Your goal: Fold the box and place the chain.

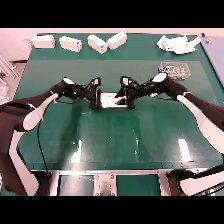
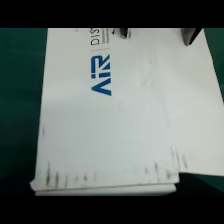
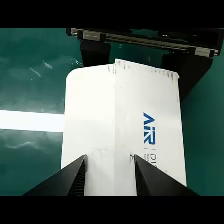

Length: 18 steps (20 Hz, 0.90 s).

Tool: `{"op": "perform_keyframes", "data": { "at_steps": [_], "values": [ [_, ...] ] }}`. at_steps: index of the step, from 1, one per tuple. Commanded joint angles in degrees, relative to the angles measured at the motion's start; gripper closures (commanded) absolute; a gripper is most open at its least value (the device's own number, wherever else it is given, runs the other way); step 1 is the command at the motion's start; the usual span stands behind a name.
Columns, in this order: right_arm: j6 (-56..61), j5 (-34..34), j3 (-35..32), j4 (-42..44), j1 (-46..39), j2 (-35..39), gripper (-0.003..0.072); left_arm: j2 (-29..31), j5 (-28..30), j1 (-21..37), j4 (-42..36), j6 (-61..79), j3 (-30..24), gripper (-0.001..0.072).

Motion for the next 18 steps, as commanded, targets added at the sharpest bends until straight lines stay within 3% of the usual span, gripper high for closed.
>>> {"op": "perform_keyframes", "data": {
  "at_steps": [1, 13, 18],
  "values": [
    [0.0, -0.1, 0.3, -0.6, 0.1, -0.3, 0.033, 0.0, 0.0, 0.0, 0.0, 0.0, 0.0, 0.0125],
    [1.2, -1.6, 2.6, -1.5, 0.3, -0.3, 0.035, 0.0, 0.0, 0.0, 0.0, 0.0, 0.0, 0.0125],
    [2.0, 3.7, 2.3, -1.6, 0.4, -0.4, 0.0349, 0.0, 0.0, 0.0, 0.0, 0.0, 0.0, 0.0124]
  ]
}}
